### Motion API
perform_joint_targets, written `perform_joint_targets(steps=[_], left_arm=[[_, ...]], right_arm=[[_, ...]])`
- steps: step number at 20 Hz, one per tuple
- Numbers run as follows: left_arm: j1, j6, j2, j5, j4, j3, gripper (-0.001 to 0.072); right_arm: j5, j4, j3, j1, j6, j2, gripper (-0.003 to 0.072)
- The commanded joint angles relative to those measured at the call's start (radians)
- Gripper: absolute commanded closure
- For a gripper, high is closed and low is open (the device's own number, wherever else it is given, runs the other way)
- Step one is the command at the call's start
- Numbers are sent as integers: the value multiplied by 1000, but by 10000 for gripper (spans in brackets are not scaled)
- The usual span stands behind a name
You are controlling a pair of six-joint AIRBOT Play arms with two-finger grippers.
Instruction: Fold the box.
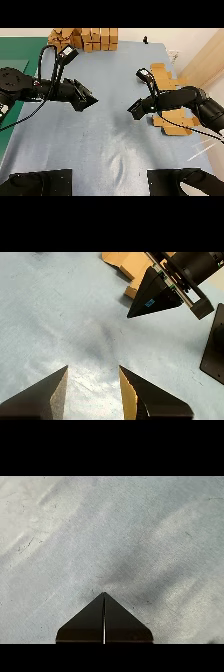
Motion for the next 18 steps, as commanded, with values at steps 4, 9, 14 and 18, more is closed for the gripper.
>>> perform_joint_targets(steps=[4,9,14,18], left_arm=[[0,1,-2,1,0,0,237],[0,1,-2,1,0,0,236],[0,2,-2,1,0,0,236],[0,1,-2,0,-6,0,236]], right_arm=[[-2,1,0,1,1,-1,681],[-2,2,0,1,2,-1,681],[-60,25,33,-1,306,2,572],[-304,-47,256,-107,394,24,220]])
